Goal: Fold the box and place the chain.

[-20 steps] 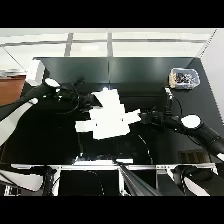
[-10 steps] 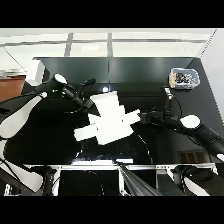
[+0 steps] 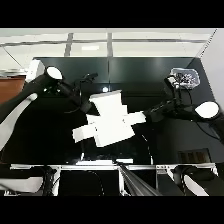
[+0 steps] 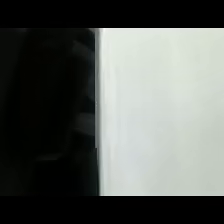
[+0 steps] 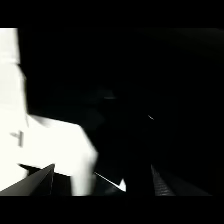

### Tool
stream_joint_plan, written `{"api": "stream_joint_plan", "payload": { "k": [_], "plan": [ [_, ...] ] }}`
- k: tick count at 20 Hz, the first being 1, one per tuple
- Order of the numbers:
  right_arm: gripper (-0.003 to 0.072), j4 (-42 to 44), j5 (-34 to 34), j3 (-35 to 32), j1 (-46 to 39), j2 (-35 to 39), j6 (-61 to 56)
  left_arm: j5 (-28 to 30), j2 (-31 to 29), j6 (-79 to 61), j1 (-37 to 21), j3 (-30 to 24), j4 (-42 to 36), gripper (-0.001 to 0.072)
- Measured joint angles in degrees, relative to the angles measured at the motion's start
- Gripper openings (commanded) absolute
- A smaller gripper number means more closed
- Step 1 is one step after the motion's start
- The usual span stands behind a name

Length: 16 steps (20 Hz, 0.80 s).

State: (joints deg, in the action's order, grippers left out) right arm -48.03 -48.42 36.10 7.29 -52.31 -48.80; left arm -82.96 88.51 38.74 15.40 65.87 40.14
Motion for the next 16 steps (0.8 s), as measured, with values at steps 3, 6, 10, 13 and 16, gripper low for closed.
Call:
{"api": "stream_joint_plan", "payload": {
  "k": [3,6,10,13,16],
  "plan": [
    [0.0696,-6.49,-3.10,2.10,0.07,0.31,4.28,14.58,-8.61,-12.26,3.93,-8.87,2.12,0.0028],
    [0.0695,-7.96,-3.04,2.86,3.54,-0.07,10.36,25.94,-10.84,-23.82,7.69,-12.70,3.30,0.0027],
    [0.0695,-8.85,-2.75,2.78,10.38,-1.97,18.80,30.95,-7.34,-31.69,10.19,-12.68,5.22,0.0027],
    [0.0695,-8.98,-1.60,0.66,15.21,-3.80,24.90,30.56,-4.50,-33.94,10.78,-12.00,5.31,0.0027],
    [0.0695,-9.18,0.26,-2.23,19.37,-4.94,29.42,30.25,-3.41,-34.95,10.93,-11.34,5.33,0.0027]
  ]
}}
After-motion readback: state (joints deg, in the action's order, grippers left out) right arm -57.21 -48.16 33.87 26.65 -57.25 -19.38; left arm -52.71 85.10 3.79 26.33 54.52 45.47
